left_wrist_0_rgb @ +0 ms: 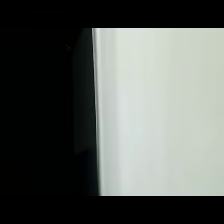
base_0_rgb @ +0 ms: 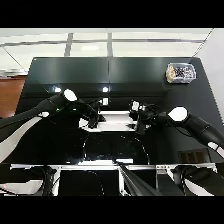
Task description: Fold the box and place the chain.
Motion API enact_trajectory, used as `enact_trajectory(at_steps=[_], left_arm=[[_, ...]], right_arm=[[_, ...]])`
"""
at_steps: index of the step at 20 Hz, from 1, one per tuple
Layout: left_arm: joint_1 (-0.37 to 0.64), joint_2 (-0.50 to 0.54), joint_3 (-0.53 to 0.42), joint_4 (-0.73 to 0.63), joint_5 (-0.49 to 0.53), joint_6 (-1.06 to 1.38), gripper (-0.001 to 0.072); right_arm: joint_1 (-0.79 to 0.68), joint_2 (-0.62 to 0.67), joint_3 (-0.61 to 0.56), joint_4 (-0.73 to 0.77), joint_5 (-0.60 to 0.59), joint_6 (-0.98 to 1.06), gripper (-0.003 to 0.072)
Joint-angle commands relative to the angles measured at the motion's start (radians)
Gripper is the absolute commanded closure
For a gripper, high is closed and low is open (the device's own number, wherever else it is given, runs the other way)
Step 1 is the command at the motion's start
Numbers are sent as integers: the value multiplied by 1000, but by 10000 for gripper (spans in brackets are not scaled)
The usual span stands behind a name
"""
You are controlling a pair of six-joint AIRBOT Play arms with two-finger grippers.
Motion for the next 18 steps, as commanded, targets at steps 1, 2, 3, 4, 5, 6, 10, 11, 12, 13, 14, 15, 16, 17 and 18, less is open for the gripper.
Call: enact_trajectory(at_steps=[1, 2, 3, 4, 5, 6, 10, 11, 12, 13, 14, 15, 16, 17, 18], left_arm=[[0, 0, 1, -2, -3, 0, 683], [0, 0, 1, -2, -3, 0, 683], [0, 0, 1, -2, -3, 0, 683], [0, 0, 1, -2, -3, 0, 683], [0, 0, 1, -2, -3, 0, 682], [0, 0, 1, -2, -3, 0, 683], [0, 0, 1, -2, -2, 0, 683], [0, 0, 1, -2, -2, 0, 683], [0, 0, 1, -2, -2, 0, 683], [0, 0, 1, -2, -2, 0, 683], [0, 0, 1, -2, -2, 0, 683], [0, 0, 1, -2, -2, 0, 683], [0, 0, 1, -2, -2, 0, 683], [0, 0, 1, -2, -2, 0, 683], [0, 0, 1, -2, -2, 0, 683]], right_arm=[[-12, -64, 0, 101, 94, -76, -24], [-4, -87, 0, 101, 93, -101, -24], [1, -106, 0, 100, 93, -119, -24], [1, -125, 0, 100, 93, -127, -24], [1, -142, 0, 87, 91, -143, -23], [1, -150, 1, 42, 88, -155, -24], [2, -156, 1, -4, 89, -169, -24], [2, -159, 1, -3, 88, -172, -23], [2, -165, 1, 9, 88, -173, -23], [2, -171, 1, 19, 88, -181, -23], [4, -179, 1, 23, 88, -188, -23], [7, -185, 1, 23, 87, -195, -23], [8, -193, 1, 32, 88, -197, -23], [14, -194, 2, 32, 82, -197, -23], [14, -194, 2, 29, 81, -196, -23]])
